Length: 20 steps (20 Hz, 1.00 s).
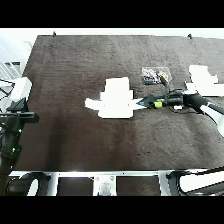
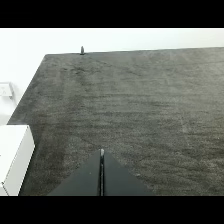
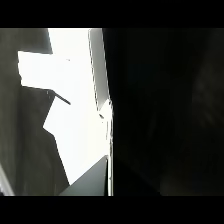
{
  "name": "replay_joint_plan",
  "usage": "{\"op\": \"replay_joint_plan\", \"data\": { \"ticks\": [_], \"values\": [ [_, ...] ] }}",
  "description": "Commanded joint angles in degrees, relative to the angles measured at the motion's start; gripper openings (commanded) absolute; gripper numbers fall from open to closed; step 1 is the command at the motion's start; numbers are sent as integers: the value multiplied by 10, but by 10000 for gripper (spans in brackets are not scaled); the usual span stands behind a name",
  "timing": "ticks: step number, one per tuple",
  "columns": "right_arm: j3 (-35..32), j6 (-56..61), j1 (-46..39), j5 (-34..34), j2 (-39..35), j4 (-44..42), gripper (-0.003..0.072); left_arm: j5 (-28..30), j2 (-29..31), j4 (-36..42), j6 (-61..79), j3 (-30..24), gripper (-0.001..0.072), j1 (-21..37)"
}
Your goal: Fold the box and place the chain.
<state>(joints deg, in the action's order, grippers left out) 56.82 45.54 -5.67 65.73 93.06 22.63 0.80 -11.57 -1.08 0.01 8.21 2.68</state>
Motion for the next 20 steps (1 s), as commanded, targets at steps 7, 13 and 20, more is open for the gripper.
{"op": "replay_joint_plan", "data": {
  "ticks": [7, 13, 20],
  "values": [
    [146, 52, 83, -70, 89, 72, 14, -7, 0, 0, 0, 0, 21, 0],
    [145, 72, 100, -100, 89, 67, 15, -73, 0, -1, 5, 4, 720, 0],
    [145, 109, 118, -122, 86, 60, 14, -135, -116, -4, 20, 113, 581, 0]
  ]
}}
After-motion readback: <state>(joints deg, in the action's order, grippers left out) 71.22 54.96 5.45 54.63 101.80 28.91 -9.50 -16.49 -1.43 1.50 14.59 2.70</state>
